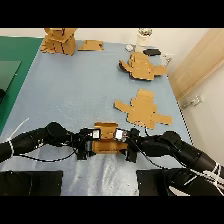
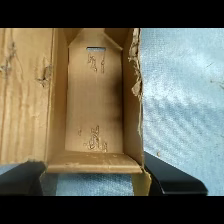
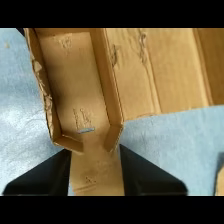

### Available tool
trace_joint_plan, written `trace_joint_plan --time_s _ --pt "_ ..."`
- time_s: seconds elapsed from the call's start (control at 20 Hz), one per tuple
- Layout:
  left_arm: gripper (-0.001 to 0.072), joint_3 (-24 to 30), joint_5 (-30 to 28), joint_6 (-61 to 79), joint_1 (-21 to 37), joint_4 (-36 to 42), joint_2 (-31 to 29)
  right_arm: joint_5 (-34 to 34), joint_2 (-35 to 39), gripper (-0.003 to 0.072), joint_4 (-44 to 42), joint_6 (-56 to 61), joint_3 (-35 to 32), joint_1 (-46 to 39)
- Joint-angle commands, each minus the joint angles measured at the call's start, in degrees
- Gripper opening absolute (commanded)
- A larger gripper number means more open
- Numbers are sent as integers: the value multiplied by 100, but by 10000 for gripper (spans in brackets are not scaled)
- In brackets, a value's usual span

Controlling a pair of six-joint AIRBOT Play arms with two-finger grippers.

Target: Fold the box.

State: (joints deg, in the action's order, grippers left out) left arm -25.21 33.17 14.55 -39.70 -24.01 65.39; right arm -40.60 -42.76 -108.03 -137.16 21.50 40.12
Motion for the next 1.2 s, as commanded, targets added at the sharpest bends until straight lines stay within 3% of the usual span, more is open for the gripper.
trace_joint_plan --time_s 0.0,0.1,0.2,0.6,0.7,0.75,0.8,0.85,0.95,1.0,1.15 --pt "600 2 -2 0 4 0 4 101 -74 363 -378 -330 -2 55" --pt "600 2 -2 0 4 0 4 -2 -74 332 -470 -439 -2 256" --pt "600 0 -2 0 4 0 4 -35 -85 228 -461 -437 -2 446" --pt "600 2 0 0 4 0 4 549 -448 225 -439 -634 -2 535" --pt "599 2 0 0 4 0 4 673 -514 247 -424 -693 -2 533" --pt "600 2 0 0 4 0 4 699 -514 315 -424 -691 -2 533" --pt "600 2 -2 0 4 0 4 719 -514 457 -422 -691 -2 533" --pt "600 2 -2 0 4 0 4 715 -514 502 -420 -691 -2 533" --pt "599 0 -2 0 4 0 4 717 -514 505 -348 -691 -2 533" --pt "600 0 -2 0 4 0 4 715 -514 549 -315 -691 -2 533" --pt "600 2 -2 0 4 0 4 715 -514 549 -271 -688 -4 527"
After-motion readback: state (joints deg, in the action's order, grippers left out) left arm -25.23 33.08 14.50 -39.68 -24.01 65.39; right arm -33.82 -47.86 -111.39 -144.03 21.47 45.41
